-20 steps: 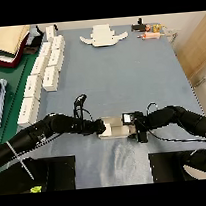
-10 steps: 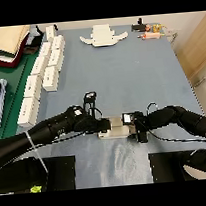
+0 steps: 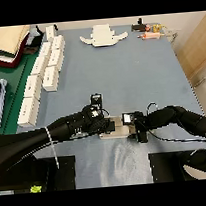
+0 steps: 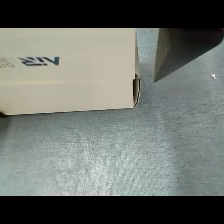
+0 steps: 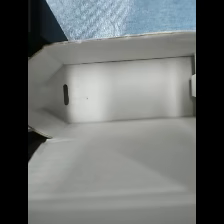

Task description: Fold the box.

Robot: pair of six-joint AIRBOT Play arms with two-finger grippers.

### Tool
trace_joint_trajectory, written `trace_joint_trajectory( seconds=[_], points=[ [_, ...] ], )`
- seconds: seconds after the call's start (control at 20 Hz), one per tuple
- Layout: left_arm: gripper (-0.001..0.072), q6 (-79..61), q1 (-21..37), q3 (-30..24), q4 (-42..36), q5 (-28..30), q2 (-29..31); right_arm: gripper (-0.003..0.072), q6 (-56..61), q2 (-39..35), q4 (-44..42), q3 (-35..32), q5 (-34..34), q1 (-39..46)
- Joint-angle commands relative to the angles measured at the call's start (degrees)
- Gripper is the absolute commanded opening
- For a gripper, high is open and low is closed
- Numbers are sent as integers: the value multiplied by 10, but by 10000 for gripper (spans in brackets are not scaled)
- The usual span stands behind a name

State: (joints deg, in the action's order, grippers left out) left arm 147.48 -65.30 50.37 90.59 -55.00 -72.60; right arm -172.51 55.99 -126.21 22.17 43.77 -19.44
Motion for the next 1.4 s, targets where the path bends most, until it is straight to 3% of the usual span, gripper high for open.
trace_joint_trajectory(
  seconds=[0.0,0.45,0.5,0.55,0.95,1.0,1.05,1.1,1.35],
  points=[
    [399,10,-5,21,9,-21,-22,470,0,0,0,0,0,0],
    [398,12,-8,40,10,-66,-49,470,0,0,0,0,0,0],
    [236,20,-12,40,11,-71,-49,470,0,0,0,0,0,0],
    [11,19,-13,40,12,-68,-49,470,0,0,0,0,0,0],
    [17,21,-15,41,6,-59,-49,470,0,0,0,0,0,0],
    [108,20,-15,42,5,-59,-49,470,0,0,0,0,0,0],
    [461,21,-15,45,5,-59,-48,470,0,0,0,0,0,0],
    [631,21,-15,50,5,-62,-48,470,0,0,0,0,0,0],
    [626,-17,-14,104,10,-123,-34,470,0,0,0,0,0,0]
  ],
)
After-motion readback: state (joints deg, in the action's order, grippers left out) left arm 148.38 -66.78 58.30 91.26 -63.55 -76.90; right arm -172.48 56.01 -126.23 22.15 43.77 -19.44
